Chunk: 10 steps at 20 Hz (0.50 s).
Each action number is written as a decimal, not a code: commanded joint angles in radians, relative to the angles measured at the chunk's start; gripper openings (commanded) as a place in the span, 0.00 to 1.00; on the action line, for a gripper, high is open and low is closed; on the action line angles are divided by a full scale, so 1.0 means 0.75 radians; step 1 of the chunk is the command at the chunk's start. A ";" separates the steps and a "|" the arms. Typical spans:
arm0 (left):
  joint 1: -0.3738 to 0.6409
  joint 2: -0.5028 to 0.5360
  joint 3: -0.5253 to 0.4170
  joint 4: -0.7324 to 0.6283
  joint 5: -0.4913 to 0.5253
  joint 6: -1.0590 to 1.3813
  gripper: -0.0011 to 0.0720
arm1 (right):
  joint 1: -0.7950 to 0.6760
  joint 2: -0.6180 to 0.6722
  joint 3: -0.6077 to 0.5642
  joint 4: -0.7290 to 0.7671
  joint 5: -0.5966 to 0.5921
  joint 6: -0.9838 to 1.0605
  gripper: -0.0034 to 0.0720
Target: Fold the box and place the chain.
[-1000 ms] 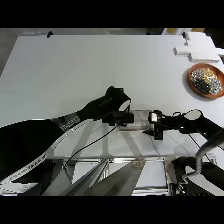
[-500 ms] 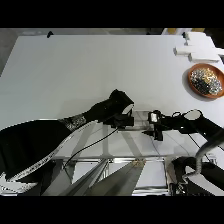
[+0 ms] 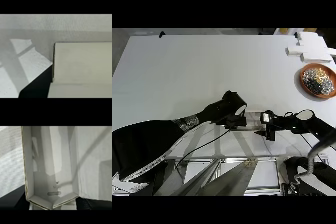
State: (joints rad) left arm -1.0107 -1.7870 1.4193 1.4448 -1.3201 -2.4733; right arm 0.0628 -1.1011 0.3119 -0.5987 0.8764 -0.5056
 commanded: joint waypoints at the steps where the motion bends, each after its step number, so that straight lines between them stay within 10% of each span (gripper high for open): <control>1: -0.001 0.003 0.002 -0.013 -0.008 0.000 0.12 | 0.001 0.000 -0.001 0.001 -0.002 0.000 0.46; 3: 0.002 0.005 0.002 -0.021 -0.017 0.000 0.33 | 0.001 0.000 -0.001 0.001 -0.001 0.000 0.46; 10: 0.020 0.038 0.002 -0.015 -0.012 0.001 0.33 | 0.001 0.000 -0.001 0.001 -0.001 0.000 0.46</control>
State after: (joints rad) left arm -1.0012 -1.7660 1.4193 1.4319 -1.3338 -2.4725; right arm 0.0628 -1.1011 0.3119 -0.5987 0.8761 -0.5064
